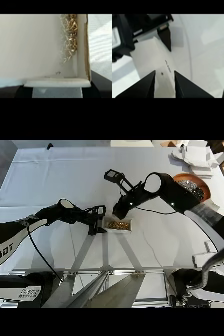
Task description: Fold the box and place the chain.
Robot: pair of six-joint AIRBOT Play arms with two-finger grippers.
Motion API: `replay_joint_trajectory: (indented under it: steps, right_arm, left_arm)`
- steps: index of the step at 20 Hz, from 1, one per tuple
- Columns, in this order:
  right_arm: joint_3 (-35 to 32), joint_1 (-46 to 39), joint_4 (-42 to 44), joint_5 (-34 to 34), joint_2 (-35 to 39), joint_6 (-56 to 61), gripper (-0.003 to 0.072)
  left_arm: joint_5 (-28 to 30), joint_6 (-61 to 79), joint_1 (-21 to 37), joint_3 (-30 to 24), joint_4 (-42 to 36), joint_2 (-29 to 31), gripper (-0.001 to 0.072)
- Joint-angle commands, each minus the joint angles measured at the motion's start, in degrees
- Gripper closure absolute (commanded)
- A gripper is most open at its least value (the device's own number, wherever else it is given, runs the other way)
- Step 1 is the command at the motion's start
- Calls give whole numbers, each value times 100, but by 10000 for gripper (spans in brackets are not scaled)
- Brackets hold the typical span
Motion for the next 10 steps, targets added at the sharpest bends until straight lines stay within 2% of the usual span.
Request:
replay_joint_trajectory:
  steps: [1, 3, 7, 8, 10]
  right_arm:
    - [-428, 177, -251, -334, 264, -50, 414]
    - [-651, 236, -247, -605, 400, -68, 414]
    - [-678, 254, -476, -699, 420, -280, 409]
    - [-684, 293, -531, -708, 420, -529, 376]
    - [-708, 380, -507, -796, 426, -1008, 369]
  left_arm:
    - [0, 2, 0, 0, 0, -4, 483]
    - [0, 2, 0, 0, 0, -4, 483]
    - [0, 2, 0, 0, 0, -4, 483]
    - [0, 2, 0, 0, 0, -4, 483]
    - [0, 2, 0, 0, 2, -4, 483]
